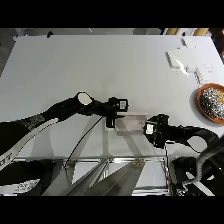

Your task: Fold the box and place the chain.

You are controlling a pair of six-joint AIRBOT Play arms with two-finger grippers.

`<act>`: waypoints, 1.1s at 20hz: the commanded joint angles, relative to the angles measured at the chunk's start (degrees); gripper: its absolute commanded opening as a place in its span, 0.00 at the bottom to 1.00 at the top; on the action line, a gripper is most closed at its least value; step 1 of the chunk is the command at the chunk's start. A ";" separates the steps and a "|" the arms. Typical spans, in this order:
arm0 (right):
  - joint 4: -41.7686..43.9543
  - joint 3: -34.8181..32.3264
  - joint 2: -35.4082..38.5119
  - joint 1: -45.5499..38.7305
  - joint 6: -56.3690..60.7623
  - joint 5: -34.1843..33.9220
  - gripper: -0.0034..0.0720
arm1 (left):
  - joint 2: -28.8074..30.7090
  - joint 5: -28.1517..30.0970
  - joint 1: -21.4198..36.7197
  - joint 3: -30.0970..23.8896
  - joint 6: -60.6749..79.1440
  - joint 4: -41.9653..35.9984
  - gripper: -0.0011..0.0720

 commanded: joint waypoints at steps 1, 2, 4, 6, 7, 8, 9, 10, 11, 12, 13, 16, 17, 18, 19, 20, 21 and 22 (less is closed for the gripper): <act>4.15 3.04 -4.11 -2.10 -5.25 0.15 0.91 | 0.02 0.02 -0.02 0.00 0.00 0.02 0.03; 4.76 4.04 -5.51 -2.16 -6.49 0.15 0.92 | 0.02 0.00 -0.04 0.00 0.00 0.00 0.03; 6.93 5.11 -7.91 -4.24 -7.96 0.20 0.92 | 0.02 0.02 -0.02 0.00 0.00 0.02 0.03; 6.75 5.11 -8.61 -7.15 -8.20 1.36 0.92 | 0.02 0.02 -0.02 0.00 0.00 0.02 0.03; 6.75 5.11 -8.61 -8.63 -8.55 2.10 0.92 | 0.02 0.02 -0.02 0.00 0.00 0.02 0.03; 7.04 5.11 -8.61 -9.75 -9.75 2.56 0.92 | 0.02 0.02 -0.02 0.00 0.00 0.02 0.03; 7.43 5.11 -8.61 -10.49 -11.26 2.84 0.92 | 0.02 0.02 -0.02 0.00 0.00 0.02 0.03; 8.11 5.11 -8.63 -10.80 -12.66 2.89 0.92 | 0.02 0.02 -0.02 0.00 0.00 0.02 0.03; 9.07 5.11 -8.70 -10.84 -13.99 2.95 0.92 | 0.02 0.02 -0.02 0.00 0.00 0.00 0.03; 10.43 5.11 -8.92 -10.84 -15.04 2.97 0.91 | 0.02 0.02 -0.02 0.00 0.00 0.02 0.03; 11.80 5.11 -9.49 -10.84 -16.02 3.02 0.91 | 0.02 0.02 -0.02 0.00 0.00 0.02 0.03; 14.43 5.11 -12.00 -10.86 -18.97 3.30 0.91 | 0.02 0.02 -0.02 0.00 0.00 0.02 0.03; 14.82 5.11 -12.90 -10.91 -20.46 3.30 0.91 | 0.02 0.02 -0.02 0.00 0.00 0.02 0.03; 15.87 5.11 -13.73 -11.69 -22.10 3.65 0.91 | 0.02 0.02 -0.02 0.00 0.00 0.02 0.03; 16.92 5.11 -14.60 -13.25 -23.41 4.44 0.91 | 0.02 0.02 -0.04 0.00 0.00 0.00 0.03; 17.27 5.11 -15.21 -14.93 -24.33 5.16 0.91 | 0.02 0.02 -0.02 0.00 0.00 0.02 0.03; 17.38 5.11 -15.67 -16.50 -25.55 5.81 0.91 | 0.02 0.00 -0.02 0.00 0.00 0.02 0.03; 18.01 5.11 -16.13 -17.53 -27.65 5.95 0.91 | 0.02 0.02 -0.02 0.00 0.00 0.00 0.03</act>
